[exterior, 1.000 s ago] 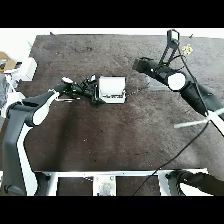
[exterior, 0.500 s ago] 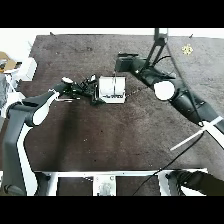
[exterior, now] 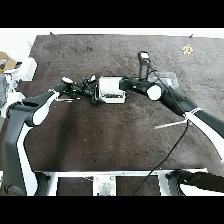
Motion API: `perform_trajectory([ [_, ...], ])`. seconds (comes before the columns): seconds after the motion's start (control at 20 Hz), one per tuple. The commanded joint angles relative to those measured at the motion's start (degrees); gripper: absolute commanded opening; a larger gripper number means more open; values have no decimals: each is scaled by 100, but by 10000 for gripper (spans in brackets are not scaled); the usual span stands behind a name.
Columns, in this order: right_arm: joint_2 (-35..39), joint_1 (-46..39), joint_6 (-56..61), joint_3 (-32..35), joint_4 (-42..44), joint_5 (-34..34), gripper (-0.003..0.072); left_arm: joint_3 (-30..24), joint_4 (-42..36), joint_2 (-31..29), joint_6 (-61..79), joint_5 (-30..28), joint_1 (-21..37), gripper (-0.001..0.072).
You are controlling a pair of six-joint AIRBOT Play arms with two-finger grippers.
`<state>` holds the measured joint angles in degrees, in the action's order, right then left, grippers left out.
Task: Fold the box and place the chain.
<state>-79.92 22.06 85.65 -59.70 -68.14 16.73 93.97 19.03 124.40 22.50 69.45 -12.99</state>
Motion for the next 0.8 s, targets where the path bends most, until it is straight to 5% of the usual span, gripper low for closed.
perform_trajectory([
  [0.0,-70,-1110,162,114,-170,1161,331,2,2,0,0,-2,0,618],
  [0.1,-72,-1709,280,114,-170,1412,329,2,2,0,0,-2,0,618],
  [0.2,-129,-2031,352,90,-153,1495,154,2,2,0,0,-2,0,618],
  [0.25,-229,-2076,455,26,-155,1508,153,2,2,0,0,-2,0,618],
  [0.4,-673,-1952,468,-306,-149,1493,178,2,0,0,0,0,0,618],
  [0.45,-890,-1882,564,-487,-153,1499,304,2,0,0,0,0,0,618],
  [0.75,-1952,-1613,785,-1508,-149,1814,310,2,0,0,0,0,0,618],
])
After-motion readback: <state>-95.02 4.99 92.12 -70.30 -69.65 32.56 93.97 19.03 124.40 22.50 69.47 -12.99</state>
